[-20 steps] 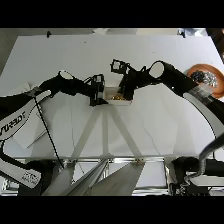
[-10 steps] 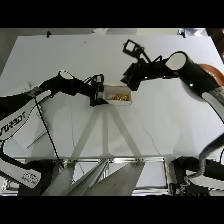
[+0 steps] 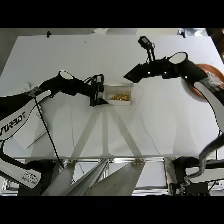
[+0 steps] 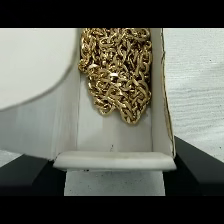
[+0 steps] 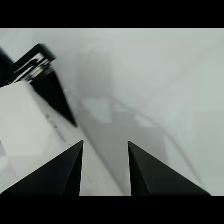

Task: Fold the box and place the chain.

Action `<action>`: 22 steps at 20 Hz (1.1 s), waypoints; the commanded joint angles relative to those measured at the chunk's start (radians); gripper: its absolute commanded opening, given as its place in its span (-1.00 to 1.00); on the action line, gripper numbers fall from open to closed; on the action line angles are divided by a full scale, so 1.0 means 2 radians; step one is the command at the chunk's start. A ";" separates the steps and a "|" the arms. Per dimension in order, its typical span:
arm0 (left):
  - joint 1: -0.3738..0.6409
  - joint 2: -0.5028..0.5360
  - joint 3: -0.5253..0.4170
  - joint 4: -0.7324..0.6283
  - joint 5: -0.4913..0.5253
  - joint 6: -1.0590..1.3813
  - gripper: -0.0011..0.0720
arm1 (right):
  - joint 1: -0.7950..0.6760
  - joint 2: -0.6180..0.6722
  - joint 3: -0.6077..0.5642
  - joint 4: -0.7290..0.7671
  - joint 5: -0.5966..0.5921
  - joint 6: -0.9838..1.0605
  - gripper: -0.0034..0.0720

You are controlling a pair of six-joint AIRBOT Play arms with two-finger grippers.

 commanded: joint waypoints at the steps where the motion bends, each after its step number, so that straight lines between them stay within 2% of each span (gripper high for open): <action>1: 0.000 0.000 0.000 0.000 0.000 0.000 -0.08 | -0.001 -0.027 0.008 0.015 0.073 -0.014 -0.11; 7: 0.000 0.000 0.000 0.000 0.000 0.000 -0.08 | 0.018 -0.027 0.008 0.011 0.114 -0.046 -0.11; 10: 0.000 0.000 0.000 0.000 0.000 0.000 -0.08 | 0.040 -0.024 0.008 -0.041 0.073 -0.109 -0.11; 14: 0.000 0.000 0.000 0.000 0.000 0.000 -0.08 | 0.063 -0.009 0.008 -0.089 -0.003 -0.114 -0.09; 22: 0.000 0.000 0.000 0.000 0.000 0.000 -0.08 | 0.085 0.029 0.008 -0.157 -0.031 -0.114 -0.12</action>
